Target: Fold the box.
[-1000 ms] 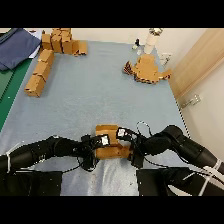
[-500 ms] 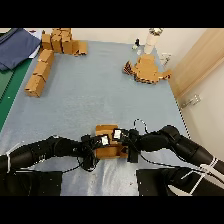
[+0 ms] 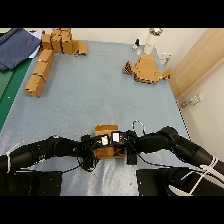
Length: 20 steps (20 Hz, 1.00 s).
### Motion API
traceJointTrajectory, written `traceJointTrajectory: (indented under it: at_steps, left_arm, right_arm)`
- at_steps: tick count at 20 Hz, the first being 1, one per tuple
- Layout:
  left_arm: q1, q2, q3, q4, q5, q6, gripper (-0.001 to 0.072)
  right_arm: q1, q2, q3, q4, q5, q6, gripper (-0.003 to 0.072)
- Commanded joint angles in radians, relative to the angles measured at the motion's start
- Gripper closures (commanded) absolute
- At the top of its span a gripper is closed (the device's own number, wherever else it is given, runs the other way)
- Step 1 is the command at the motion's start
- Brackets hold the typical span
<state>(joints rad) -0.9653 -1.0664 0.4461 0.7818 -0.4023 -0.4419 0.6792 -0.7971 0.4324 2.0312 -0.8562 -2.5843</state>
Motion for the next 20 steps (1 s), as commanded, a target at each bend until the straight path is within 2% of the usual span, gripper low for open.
traceJointTrajectory:
  at_steps: [1, 2, 3, 4, 13, 16, 17, 18, 20]
  left_arm:
    - [0.000, 0.000, 0.000, 0.000, 0.000, 0.000, 0.0178]
    - [0.000, 0.000, 0.000, 0.000, 0.000, 0.000, 0.0178]
    - [0.000, 0.000, 0.000, 0.000, 0.000, 0.000, 0.0178]
    - [0.000, 0.000, 0.000, 0.000, 0.000, 0.000, 0.0178]
    - [0.000, 0.000, 0.000, 0.000, 0.000, 0.000, 0.0178]
    - [0.000, 0.000, 0.000, 0.000, 0.000, 0.000, 0.0178]
    - [0.000, 0.000, 0.000, 0.000, 0.000, 0.000, 0.0178]
    - [0.000, 0.001, 0.000, 0.000, 0.000, 0.000, 0.0178]
    - [0.000, 0.000, 0.000, 0.000, 0.000, 0.000, 0.0178]
  right_arm:
    - [0.003, -0.004, -0.001, 0.024, 0.035, -0.019, 0.0474]
    - [0.003, -0.008, -0.002, 0.037, 0.039, -0.019, 0.0392]
    - [0.003, -0.014, -0.002, 0.047, 0.036, -0.019, 0.0277]
    - [0.003, -0.021, -0.002, 0.057, 0.035, -0.019, 0.0225]
    - [0.024, -0.024, -0.002, 0.055, -0.003, -0.011, 0.0225]
    - [0.024, 0.011, -0.002, -0.010, -0.069, 0.113, 0.0225]
    - [0.017, 0.030, -0.002, -0.047, -0.104, 0.182, 0.0231]
    - [0.008, 0.055, -0.002, -0.087, -0.142, 0.250, 0.0291]
    - [-0.001, 0.126, 0.000, -0.164, -0.200, 0.397, 0.0491]
